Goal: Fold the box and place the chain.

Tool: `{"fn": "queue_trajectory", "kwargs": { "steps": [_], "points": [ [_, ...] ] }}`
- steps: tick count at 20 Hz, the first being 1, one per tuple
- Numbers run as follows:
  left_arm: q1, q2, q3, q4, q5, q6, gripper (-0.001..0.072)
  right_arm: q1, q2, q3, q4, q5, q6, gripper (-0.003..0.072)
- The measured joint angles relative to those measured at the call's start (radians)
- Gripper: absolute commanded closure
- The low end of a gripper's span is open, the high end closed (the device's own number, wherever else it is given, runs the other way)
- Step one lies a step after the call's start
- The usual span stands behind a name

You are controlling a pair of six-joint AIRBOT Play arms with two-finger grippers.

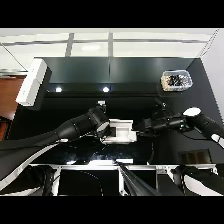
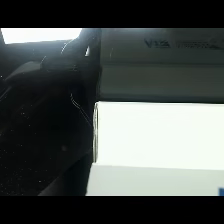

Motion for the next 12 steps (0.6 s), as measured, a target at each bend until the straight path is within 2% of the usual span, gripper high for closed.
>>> {"fn": "queue_trajectory", "kwargs": {
  "steps": [3,8,12],
  "points": [
    [0.0,0.0,0.0,0.0,-0.003,0.0,0.0681,0.1,0.0,0.036,-0.035,-0.079,0.061,0.0081],
    [0.0,0.0,0.0,0.0,-0.005,0.0,0.0681,0.261,0.0,0.108,-0.221,-0.205,0.264,0.0081],
    [0.0,0.0,0.0,0.0,-0.005,0.0,0.0681,0.364,0.0,0.161,-0.403,-0.254,0.45,0.0082]
  ]
}}
